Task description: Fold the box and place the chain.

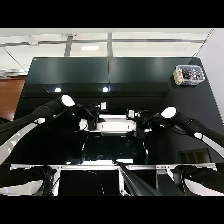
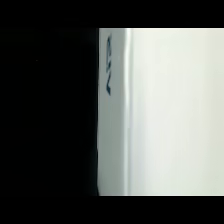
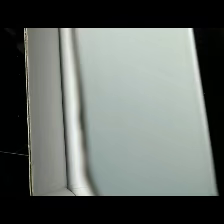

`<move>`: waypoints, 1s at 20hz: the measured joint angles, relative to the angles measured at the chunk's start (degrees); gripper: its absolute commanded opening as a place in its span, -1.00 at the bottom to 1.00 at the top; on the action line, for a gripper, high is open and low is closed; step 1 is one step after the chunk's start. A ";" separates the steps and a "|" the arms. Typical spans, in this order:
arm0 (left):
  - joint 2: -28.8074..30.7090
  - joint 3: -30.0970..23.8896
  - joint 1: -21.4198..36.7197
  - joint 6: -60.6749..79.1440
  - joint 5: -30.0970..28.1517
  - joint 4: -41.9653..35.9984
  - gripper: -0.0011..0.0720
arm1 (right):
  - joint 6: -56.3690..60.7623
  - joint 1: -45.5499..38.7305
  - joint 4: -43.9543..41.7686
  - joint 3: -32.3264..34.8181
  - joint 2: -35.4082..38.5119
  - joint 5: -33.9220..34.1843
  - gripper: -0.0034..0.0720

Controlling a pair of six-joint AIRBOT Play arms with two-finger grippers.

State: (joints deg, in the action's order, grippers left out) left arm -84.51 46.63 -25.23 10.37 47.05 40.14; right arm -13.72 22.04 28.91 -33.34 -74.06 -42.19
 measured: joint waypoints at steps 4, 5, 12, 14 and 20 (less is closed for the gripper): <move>0.00 0.00 0.00 0.00 0.07 -0.04 -0.89 | 1.70 0.00 1.16 0.00 -0.11 0.98 0.85; 0.00 0.00 0.00 0.00 0.04 -0.04 -0.89 | 2.01 0.00 1.38 0.00 -0.15 1.22 0.85; 0.00 0.00 0.00 0.00 0.02 -0.07 -0.89 | 4.44 1.09 3.58 -0.31 -0.57 2.40 0.85; 0.00 0.00 0.00 0.02 0.00 -0.07 -0.89 | 4.79 1.27 4.07 -0.35 -0.59 2.58 0.85; 0.00 0.00 0.00 0.17 -0.04 -0.07 -0.89 | 5.27 1.38 4.57 -0.42 -0.66 2.89 0.43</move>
